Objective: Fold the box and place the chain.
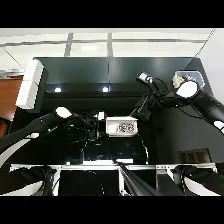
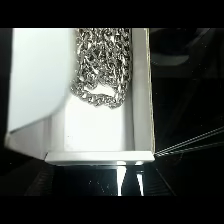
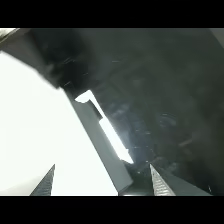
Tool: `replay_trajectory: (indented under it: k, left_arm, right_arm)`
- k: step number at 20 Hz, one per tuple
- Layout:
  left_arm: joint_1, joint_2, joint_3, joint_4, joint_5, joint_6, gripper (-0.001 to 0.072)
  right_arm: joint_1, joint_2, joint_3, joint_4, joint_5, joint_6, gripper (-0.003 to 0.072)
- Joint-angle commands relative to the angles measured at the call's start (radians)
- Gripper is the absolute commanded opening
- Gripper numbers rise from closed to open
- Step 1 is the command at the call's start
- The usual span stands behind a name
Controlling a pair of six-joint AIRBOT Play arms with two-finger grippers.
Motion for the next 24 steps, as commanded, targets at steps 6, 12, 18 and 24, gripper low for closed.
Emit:
replay_trajectory:
  k: [6, 12, 18, 24]
  left_arm:
    - [0.000, 0.000, 0.001, 0.000, -0.001, 0.001, 0.0331]
    - [0.000, 0.000, 0.001, 0.000, -0.001, 0.001, 0.0331]
    - [0.000, 0.000, 0.001, 0.000, -0.001, 0.001, 0.0330]
    - [0.000, 0.000, 0.001, 0.000, -0.001, 0.001, 0.0331]
  right_arm:
    - [0.080, -0.003, -0.043, -0.048, 0.080, -0.159, 0.0690]
    - [0.112, -0.004, -0.071, -0.046, 0.050, -0.166, 0.0690]
    - [0.137, -0.004, -0.070, -0.050, -0.027, -0.166, 0.0650]
    - [0.138, -0.004, -0.070, -0.051, 0.015, -0.165, 0.0238]
